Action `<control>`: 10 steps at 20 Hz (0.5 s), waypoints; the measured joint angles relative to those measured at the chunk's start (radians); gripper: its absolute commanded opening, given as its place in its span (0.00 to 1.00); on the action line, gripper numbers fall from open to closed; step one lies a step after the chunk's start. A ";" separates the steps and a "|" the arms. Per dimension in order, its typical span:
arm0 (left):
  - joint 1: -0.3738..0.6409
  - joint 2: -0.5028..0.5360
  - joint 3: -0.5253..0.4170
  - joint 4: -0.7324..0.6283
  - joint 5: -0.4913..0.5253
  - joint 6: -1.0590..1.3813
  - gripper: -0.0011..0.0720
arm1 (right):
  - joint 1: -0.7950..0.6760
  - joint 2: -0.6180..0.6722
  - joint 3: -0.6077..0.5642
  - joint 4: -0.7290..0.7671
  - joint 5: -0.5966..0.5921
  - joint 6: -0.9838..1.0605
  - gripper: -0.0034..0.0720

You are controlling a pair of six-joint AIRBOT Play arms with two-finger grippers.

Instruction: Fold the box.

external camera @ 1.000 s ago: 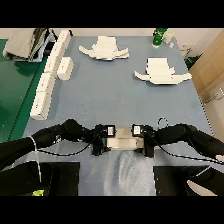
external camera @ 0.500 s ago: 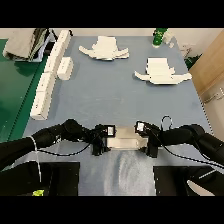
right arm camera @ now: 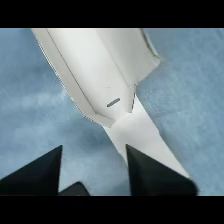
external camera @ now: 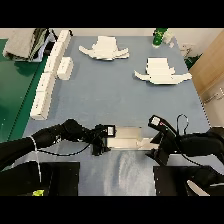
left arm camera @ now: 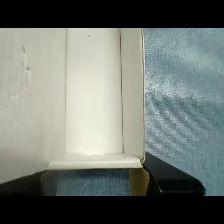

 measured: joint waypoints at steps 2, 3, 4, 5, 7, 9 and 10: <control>0.000 0.000 0.000 0.000 0.000 0.000 0.63 | 0.000 0.018 0.011 0.087 -0.020 0.140 0.24; 0.000 0.000 0.000 0.000 0.000 0.000 0.63 | 0.000 0.013 0.015 0.136 -0.024 0.205 0.19; 0.000 0.000 0.000 0.000 0.000 0.000 0.63 | 0.001 0.000 0.017 0.175 -0.027 0.264 0.05; 0.000 0.000 0.000 0.000 0.000 0.000 0.63 | 0.003 -0.023 0.019 0.212 -0.025 0.319 0.05; 0.000 0.000 0.000 0.000 0.000 0.000 0.63 | 0.022 -0.076 0.024 0.281 0.008 0.385 0.05; 0.000 0.000 0.000 0.000 -0.001 0.000 0.63 | 0.057 -0.141 0.042 0.340 0.080 0.421 0.05; 0.000 0.000 0.000 0.000 0.000 0.000 0.63 | 0.079 -0.179 0.062 0.362 0.121 0.430 0.05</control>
